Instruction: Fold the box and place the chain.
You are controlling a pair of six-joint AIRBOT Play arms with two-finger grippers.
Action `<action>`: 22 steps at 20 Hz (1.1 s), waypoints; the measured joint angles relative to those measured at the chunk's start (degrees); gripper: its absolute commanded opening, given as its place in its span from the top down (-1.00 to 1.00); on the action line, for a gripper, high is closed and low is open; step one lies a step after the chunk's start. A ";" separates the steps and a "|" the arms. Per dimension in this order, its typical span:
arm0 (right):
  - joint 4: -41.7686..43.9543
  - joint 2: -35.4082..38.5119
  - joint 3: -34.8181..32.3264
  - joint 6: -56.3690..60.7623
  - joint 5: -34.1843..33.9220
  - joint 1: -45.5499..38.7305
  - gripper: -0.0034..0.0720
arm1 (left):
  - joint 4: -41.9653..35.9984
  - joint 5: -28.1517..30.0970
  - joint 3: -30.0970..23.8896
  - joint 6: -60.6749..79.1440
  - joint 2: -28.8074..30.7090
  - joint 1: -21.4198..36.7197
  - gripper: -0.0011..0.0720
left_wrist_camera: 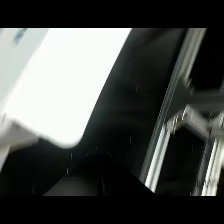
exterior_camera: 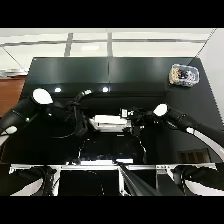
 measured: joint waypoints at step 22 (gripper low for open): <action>-0.07 0.00 0.00 -0.04 -0.11 0.02 0.44 | 7.52 15.04 12.04 -11.87 -18.25 -0.09 0.91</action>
